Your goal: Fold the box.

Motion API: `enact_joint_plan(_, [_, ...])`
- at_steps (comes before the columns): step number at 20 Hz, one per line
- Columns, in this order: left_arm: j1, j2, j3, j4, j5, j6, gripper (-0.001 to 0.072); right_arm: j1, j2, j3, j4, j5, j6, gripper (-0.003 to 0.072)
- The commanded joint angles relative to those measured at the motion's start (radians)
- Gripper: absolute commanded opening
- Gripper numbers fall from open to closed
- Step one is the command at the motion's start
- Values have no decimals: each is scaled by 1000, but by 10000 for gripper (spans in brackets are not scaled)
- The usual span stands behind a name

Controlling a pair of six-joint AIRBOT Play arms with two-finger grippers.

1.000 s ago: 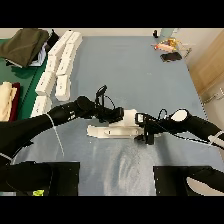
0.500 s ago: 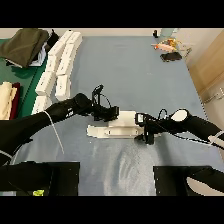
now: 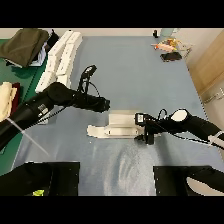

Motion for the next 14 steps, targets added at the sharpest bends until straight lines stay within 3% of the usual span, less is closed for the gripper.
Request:
enact_joint_plan(1, [19, 108, -29, 156, -155, 106, 11, 0, 0, 0, 2, 0, 1, 475])
enact_joint_plan(4, [19, 195, -89, 185, -217, 214, 11, 0, 0, 0, 2, 0, 1, 474])
enact_joint_plan(10, [26, 304, -243, 156, -186, 632, 15, 0, 0, 0, 2, 0, 1, 475])
enact_joint_plan(11, [63, 301, -274, 101, -185, 743, 128, 0, 0, 0, 2, 0, 1, 475])
enact_joint_plan(12, [98, 294, -307, 39, -174, 853, 542, 0, 0, 0, 2, 1, 1, 475])
enact_joint_plan(13, [136, 276, -344, -32, -145, 971, 693, 0, 0, 0, 2, 0, 1, 475])
enact_joint_plan(14, [154, 257, -373, -83, -125, 1080, 693, 0, 0, 0, 1, 0, 1, 475])
